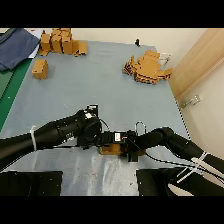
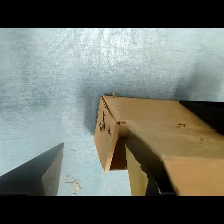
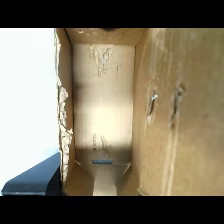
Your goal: Fold the box.
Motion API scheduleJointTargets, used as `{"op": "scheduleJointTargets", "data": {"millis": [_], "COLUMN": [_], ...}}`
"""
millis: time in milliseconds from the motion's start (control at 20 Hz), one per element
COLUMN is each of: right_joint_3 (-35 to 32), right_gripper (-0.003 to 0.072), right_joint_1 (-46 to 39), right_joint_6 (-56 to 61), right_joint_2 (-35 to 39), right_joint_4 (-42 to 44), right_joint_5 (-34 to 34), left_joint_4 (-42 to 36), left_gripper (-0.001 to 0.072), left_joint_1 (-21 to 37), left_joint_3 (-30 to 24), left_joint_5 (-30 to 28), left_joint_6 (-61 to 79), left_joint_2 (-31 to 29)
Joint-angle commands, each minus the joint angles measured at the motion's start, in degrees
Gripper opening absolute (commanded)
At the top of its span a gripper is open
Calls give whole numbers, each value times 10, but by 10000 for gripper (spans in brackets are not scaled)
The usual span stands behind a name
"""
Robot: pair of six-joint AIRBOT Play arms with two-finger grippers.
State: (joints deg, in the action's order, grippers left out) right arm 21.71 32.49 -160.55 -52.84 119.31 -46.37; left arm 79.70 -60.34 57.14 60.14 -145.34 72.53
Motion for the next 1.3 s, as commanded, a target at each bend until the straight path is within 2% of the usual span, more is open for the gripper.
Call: {"op": "scheduleJointTargets", "data": {"millis": [0,250,300,350,400,450,550,600,650,800,850,950,1050,1100,1150,1200,1250], "right_joint_3": [0,0,0,0,0,0,0,0,0,0,0,0,0,0,0,0,0], "right_gripper": [465,465,465,465,465,465,465,465,465,465,465,465,465,466,465,465,465], "right_joint_1": [0,0,0,0,0,0,0,0,0,0,0,0,0,0,0,0,0], "right_joint_6": [0,0,0,0,0,0,0,0,0,0,0,0,0,0,0,0,0], "right_joint_2": [0,0,0,0,0,0,0,0,0,0,0,0,1,0,1,0,0], "right_joint_4": [0,0,0,0,0,0,0,0,0,0,0,0,0,0,0,0,0], "right_joint_5": [0,0,0,0,0,0,0,0,0,0,0,0,0,0,0,0,0], "left_joint_4": [0,-1,-1,-4,-4,-4,-22,-50,-106,-370,-416,-383,-325,-318,-317,-316,-316], "left_gripper": [600,581,438,217,77,44,14,14,14,14,14,15,15,51,463,682,682], "left_joint_1": [11,22,27,32,38,42,59,68,77,113,127,139,158,179,198,209,214], "left_joint_3": [-33,-81,-92,-107,-125,-145,-188,-207,-222,-236,-236,-236,-238,-241,-244,-247,-247], "left_joint_5": [-17,-59,-66,-72,-72,-73,-78,-85,-88,-50,-28,-26,-51,-71,-96,-144,-175], "left_joint_6": [0,0,2,12,26,47,120,212,370,867,993,1136,1192,1195,1211,1226,1237], "left_joint_2": [-38,-90,-101,-113,-128,-141,-163,-169,-172,-171,-170,-170,-170,-170,-170,-172,-172]}}
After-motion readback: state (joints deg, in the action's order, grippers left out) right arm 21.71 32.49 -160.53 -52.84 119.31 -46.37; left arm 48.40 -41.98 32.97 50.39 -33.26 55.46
